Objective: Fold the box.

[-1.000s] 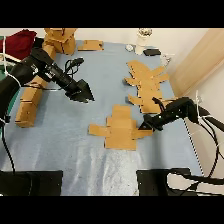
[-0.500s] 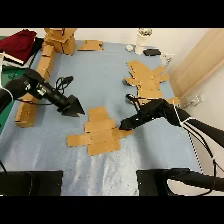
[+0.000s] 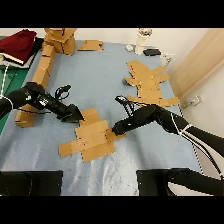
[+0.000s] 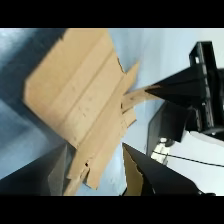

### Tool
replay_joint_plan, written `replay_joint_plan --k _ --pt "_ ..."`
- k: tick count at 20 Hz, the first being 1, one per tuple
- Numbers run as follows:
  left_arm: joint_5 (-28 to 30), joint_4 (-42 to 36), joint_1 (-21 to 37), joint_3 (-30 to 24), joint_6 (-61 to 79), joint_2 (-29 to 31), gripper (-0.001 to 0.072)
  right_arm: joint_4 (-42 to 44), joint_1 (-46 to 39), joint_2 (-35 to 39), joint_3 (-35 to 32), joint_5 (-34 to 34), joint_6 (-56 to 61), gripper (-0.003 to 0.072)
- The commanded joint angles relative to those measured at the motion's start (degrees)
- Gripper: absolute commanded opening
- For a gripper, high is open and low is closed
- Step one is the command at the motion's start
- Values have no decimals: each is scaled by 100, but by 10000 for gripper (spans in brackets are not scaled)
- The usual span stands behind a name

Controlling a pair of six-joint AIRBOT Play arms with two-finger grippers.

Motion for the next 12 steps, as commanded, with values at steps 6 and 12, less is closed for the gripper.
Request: replay_joint_plan --k 6,12 --pt "468 693 4 -74 -424 -33 529 -33 120 48 -33 -13 96 0" --pt "501 -466 -380 -76 592 -439 527 -33 120 48 -31 -26 105 0"
